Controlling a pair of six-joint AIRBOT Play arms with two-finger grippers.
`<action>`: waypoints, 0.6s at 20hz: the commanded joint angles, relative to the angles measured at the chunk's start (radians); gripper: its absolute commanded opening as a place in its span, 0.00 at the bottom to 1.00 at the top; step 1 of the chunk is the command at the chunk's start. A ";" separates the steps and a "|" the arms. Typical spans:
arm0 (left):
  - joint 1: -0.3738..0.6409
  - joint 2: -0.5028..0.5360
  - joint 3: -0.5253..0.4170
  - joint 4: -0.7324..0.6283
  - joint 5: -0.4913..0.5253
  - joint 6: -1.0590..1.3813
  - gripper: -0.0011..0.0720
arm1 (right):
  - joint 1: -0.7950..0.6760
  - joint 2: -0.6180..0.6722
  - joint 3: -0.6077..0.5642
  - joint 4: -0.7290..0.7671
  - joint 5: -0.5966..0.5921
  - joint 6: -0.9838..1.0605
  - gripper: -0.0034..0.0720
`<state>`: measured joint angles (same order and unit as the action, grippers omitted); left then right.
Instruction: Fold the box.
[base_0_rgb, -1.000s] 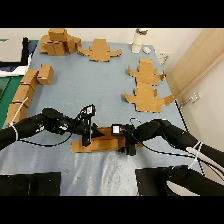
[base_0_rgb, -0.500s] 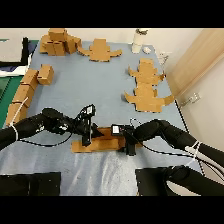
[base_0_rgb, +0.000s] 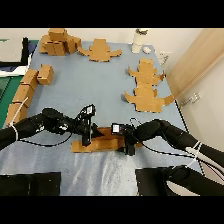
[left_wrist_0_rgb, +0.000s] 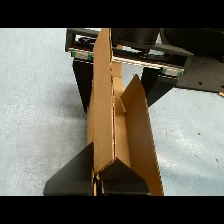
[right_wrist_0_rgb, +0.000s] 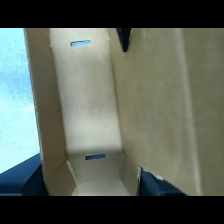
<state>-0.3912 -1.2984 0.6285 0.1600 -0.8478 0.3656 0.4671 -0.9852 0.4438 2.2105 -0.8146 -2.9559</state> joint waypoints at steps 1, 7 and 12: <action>0.000 0.000 0.000 0.000 0.000 0.000 0.03 | 0.000 -0.005 -0.001 0.004 -0.004 0.000 0.76; 0.000 -0.001 0.000 0.000 0.000 0.000 0.03 | 0.001 -0.020 -0.001 -0.013 -0.005 0.000 0.74; 0.000 0.000 0.000 0.000 0.000 0.000 0.03 | 0.002 -0.020 0.000 -0.008 -0.006 0.001 0.74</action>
<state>-0.3920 -1.2984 0.6273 0.1600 -0.8478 0.3660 0.4679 -1.0046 0.4438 2.2059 -0.8192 -2.9559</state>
